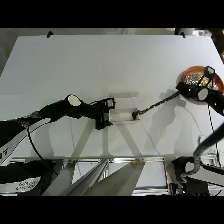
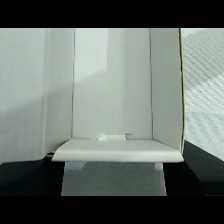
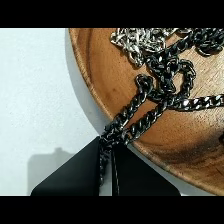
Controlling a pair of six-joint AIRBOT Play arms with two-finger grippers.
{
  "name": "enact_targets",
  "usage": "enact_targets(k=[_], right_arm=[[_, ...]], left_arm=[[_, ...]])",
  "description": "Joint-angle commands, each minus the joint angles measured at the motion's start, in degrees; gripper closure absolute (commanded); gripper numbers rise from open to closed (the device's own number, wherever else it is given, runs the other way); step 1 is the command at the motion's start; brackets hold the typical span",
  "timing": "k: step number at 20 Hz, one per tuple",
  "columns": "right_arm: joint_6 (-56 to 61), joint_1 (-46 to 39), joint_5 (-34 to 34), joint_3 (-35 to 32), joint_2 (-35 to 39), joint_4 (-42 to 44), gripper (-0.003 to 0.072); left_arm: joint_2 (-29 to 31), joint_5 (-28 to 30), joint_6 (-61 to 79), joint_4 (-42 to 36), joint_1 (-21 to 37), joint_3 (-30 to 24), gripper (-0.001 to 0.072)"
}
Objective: Fold the box and place the chain.
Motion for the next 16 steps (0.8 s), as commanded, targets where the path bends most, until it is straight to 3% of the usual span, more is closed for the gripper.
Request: enact_targets(k=[1,5,9,13,16], right_arm=[[0.2,0.1,-0.5,0.0,-1.0,0.1,0.0666],[-0.3,0.3,3.3,0.0,1.0,0.2,0.0669],[-9.8,3.8,13.1,0.0,7.8,0.2,0.0669],[-15.8,11.8,25.9,-0.1,13.9,0.4,0.0669],[-15.7,19.8,29.9,-0.2,15.8,2.3,0.067]], left_arm=[[0.0,0.0,0.0,0.0,0.0,0.0,0.0699],[0.0,0.0,0.0,0.0,0.0,0.0,0.0699],[0.0,0.0,0.0,0.0,0.0,0.0,0.0699],[0.0,0.0,0.0,0.0,0.0,0.0,0.0699],[0.0,0.0,0.0,0.0,0.0,0.0,0.0699]])
